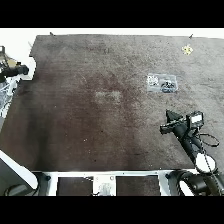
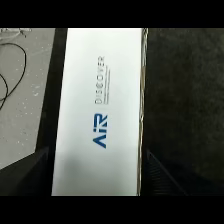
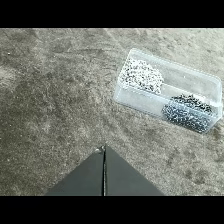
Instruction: Fold the box and place the chain.
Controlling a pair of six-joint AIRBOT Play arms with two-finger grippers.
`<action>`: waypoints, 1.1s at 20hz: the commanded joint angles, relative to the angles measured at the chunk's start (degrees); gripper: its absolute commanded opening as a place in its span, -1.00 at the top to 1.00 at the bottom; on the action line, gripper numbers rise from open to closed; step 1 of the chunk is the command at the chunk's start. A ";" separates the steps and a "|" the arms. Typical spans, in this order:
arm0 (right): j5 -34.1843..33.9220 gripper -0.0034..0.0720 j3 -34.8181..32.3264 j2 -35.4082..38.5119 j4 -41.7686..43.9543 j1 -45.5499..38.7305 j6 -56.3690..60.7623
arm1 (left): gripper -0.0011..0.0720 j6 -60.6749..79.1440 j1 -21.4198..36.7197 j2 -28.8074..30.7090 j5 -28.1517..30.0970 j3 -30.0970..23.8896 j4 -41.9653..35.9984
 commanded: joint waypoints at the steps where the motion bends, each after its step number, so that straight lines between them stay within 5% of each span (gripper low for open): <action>1: -0.04 0.91 -0.04 -0.02 0.00 0.02 0.00 | -1.00 -0.09 0.02 5.05 -1.46 1.25 0.07; 4: -0.09 0.91 -0.04 -0.02 -0.02 0.02 -0.02 | -0.96 -0.68 0.02 11.26 -5.75 4.13 -1.70; 5: -0.22 0.91 -0.02 -0.02 0.00 0.02 0.00 | -0.32 -0.94 0.02 13.40 -7.89 5.07 -4.26; 6: -0.20 0.91 -0.04 -0.02 -0.02 0.02 0.00 | 0.62 -0.66 0.02 15.45 -9.46 5.44 -7.32; 7: -0.22 0.91 -0.02 -0.02 0.00 0.02 0.00 | 0.94 1.36 0.00 17.68 -10.23 5.42 -11.39; 13: 0.00 0.91 -0.02 -0.02 0.00 0.02 0.00 | 0.96 5.53 -5.62 28.55 -8.26 2.29 -14.12; 22: -0.22 0.91 -0.02 -0.02 -0.02 0.02 0.00 | 0.96 17.88 -22.88 50.77 17.64 -29.59 -14.34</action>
